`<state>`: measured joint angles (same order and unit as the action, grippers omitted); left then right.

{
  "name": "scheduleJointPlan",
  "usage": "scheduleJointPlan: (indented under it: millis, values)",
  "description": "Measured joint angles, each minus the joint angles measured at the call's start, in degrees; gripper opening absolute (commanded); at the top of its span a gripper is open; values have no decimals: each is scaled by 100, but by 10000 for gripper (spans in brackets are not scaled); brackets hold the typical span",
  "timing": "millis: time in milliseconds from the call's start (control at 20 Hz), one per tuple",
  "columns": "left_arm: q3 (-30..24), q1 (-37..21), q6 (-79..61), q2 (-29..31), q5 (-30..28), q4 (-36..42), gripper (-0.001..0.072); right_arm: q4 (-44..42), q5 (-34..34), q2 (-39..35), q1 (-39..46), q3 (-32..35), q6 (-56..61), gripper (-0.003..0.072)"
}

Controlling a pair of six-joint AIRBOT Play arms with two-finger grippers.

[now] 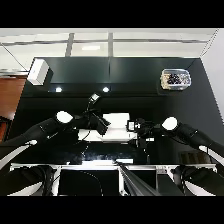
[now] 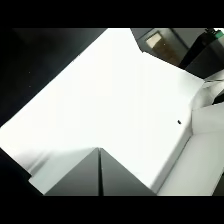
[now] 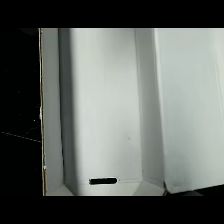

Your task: Fold the box and place the chain.

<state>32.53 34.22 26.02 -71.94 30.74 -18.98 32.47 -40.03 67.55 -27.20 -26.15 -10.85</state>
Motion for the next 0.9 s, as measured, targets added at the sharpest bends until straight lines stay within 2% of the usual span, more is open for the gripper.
scheduleJointPlan:
  millis: [150,300,550,750,850,900]
  values:
    - [83,26,-4,-15,111,-227,23,4,-2,0,0,0,-2,477]
    - [297,-160,372,142,511,-931,23,4,-2,0,-2,0,4,478]
    - [485,-1038,1311,1143,1523,-2645,27,-2,22,0,-2,0,13,477]
    - [269,-1884,1305,1926,2111,-3322,40,-2,24,0,-2,0,13,477]
    - [131,-2050,525,2074,2638,-3453,352,-2,24,0,0,0,13,478]
    - [59,-2063,133,2118,2782,-3464,646,-2,22,0,-2,0,11,478]
